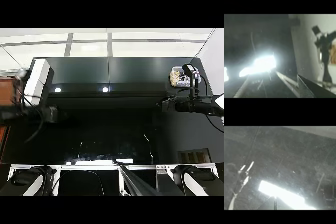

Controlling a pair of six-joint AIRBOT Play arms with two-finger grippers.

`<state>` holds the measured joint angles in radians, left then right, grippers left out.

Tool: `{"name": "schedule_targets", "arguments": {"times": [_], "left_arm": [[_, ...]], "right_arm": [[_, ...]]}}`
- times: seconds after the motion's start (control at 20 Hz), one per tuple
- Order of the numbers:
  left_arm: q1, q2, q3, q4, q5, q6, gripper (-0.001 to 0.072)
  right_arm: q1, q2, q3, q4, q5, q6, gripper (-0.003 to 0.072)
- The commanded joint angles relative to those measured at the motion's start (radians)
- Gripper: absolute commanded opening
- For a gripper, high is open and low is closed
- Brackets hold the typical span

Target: Fold the box and place the chain.

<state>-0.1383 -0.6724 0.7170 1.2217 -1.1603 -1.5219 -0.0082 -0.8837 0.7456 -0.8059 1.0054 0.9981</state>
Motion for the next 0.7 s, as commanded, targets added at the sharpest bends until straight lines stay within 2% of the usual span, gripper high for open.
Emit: {"name": "schedule_targets", "arguments": {"times": [0.0,0.1,0.25,0.35,0.4,0.6,0.65], "left_arm": [[-0.069,0.057,-0.208,-0.031,0.114,-0.054,0.0713],[-0.094,0.061,-0.269,-0.021,0.140,-0.053,0.0713],[-0.094,0.062,-0.271,0.095,0.137,-0.053,0.0712],[-0.094,0.062,-0.262,0.150,0.137,-0.053,0.0671],[-0.093,0.063,-0.258,0.167,0.137,-0.054,0.0671],[-0.094,0.063,-0.255,0.201,0.160,-0.053,0.0671],[-0.094,0.063,-0.255,0.201,0.167,-0.053,0.0671]], "right_arm": [[0.000,0.001,0.001,0.000,0.000,0.000,0.0007],[0.000,0.001,0.001,0.002,-0.021,0.000,0.0007],[0.000,0.001,0.001,0.008,-0.124,0.000,0.0007],[-0.004,0.001,0.001,0.003,-0.095,0.014,0.0007],[-0.009,0.001,0.001,-0.029,-0.067,0.044,0.0006],[-0.019,0.001,-0.006,-0.369,-0.056,0.256,0.0007],[-0.022,0.001,-0.006,-0.397,-0.042,0.268,0.0007]]}}
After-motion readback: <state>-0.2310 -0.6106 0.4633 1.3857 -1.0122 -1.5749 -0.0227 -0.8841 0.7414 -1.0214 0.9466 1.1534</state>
